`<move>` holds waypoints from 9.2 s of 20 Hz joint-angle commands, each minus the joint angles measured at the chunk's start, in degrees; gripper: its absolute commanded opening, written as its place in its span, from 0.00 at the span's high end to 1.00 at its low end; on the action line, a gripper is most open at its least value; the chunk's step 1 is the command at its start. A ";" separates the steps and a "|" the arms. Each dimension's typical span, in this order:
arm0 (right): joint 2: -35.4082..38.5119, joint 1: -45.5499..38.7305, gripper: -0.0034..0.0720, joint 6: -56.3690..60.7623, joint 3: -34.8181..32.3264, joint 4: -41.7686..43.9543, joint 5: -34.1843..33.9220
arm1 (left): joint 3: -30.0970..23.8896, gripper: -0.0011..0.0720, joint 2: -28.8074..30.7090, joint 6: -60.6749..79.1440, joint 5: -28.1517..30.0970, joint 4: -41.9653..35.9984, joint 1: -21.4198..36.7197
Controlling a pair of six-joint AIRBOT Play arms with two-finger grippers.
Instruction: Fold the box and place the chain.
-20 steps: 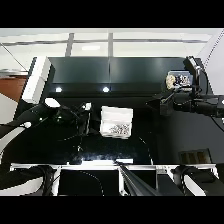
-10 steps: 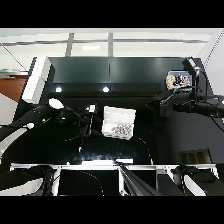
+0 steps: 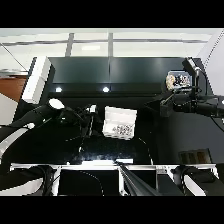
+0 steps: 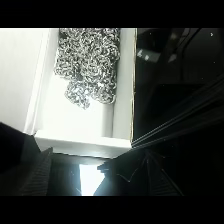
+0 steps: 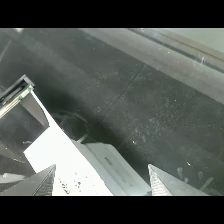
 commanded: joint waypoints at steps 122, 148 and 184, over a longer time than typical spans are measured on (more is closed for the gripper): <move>-11.06 14.95 0.02 -24.81 -7.17 -3.69 1.81 | 5.40 0.32 -4.44 -5.38 2.86 3.74 -5.33; -12.83 19.85 0.03 -24.59 -7.17 -10.97 -6.73 | 5.40 0.32 -4.44 -5.38 2.82 3.76 -5.33; -12.81 19.85 0.64 -23.52 -5.64 -9.18 -3.61 | 5.40 0.32 -4.44 -5.38 2.78 3.76 -5.33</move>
